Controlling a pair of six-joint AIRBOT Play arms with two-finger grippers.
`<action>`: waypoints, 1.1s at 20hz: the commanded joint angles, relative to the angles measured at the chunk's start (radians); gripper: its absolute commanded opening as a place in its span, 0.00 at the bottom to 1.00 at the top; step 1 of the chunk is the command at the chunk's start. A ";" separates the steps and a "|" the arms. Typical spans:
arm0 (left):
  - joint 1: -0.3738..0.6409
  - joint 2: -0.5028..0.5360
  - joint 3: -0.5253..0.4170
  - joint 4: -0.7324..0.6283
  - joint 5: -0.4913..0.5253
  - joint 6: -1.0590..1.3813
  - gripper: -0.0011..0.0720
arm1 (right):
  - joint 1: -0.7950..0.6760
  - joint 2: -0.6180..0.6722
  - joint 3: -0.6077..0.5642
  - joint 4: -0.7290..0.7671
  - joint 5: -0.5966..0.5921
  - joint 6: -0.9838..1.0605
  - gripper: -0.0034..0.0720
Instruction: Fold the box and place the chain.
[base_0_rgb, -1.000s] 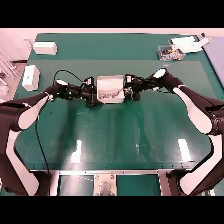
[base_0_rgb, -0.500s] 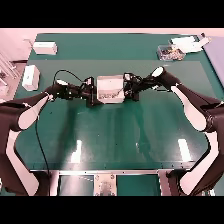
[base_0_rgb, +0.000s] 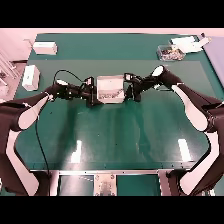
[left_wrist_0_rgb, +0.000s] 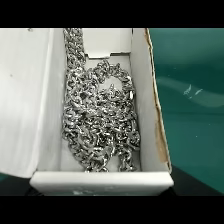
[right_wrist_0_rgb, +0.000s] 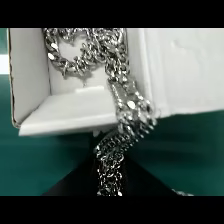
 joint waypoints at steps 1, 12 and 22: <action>0.000 0.000 0.000 0.000 0.000 0.000 0.66 | 0.000 0.041 0.016 0.021 0.003 0.074 0.06; 0.000 0.000 0.000 0.000 0.000 0.000 0.66 | 0.013 0.327 0.016 0.122 0.002 0.211 0.06; 0.000 0.000 0.000 0.000 0.000 0.000 0.66 | 0.147 0.359 0.019 0.215 -0.044 0.211 0.06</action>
